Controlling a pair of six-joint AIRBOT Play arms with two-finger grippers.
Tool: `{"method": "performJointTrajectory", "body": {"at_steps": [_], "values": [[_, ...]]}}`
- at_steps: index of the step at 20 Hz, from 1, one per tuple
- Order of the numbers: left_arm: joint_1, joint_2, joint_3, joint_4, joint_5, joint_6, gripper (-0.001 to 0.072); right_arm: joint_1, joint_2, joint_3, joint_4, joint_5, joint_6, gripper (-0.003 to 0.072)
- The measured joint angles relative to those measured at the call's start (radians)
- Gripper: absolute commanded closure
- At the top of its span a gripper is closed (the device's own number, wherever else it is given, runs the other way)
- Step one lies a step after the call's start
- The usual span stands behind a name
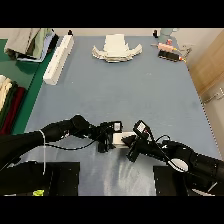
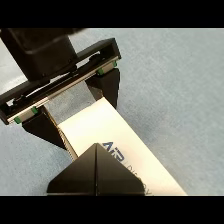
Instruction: Fold the box.
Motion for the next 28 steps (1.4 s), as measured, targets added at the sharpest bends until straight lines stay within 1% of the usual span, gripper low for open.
{"method": "performJointTrajectory", "body": {"at_steps": [13, 19, 21, 28], "values": [[0.0, 0.0, 0.0, -0.001, 0.0, -0.002, 0.0227, 0.01, -0.011, -0.012, 0.023, -0.018, 0.0, 0.0685], [0.0, 0.0, 0.0, -0.005, -0.002, -0.007, 0.0227, 0.011, 0.054, -0.014, 0.024, -0.01, 0.0, 0.0684], [0.0, 0.0, 0.0, -0.005, -0.001, -0.008, 0.0226, 0.011, 0.074, -0.013, 0.024, -0.031, -0.002, 0.0684], [0.0, 0.0, 0.0, -0.003, 0.0, -0.004, 0.0227, 0.01, 0.087, -0.012, 0.024, -0.037, -0.003, 0.0684]]}}
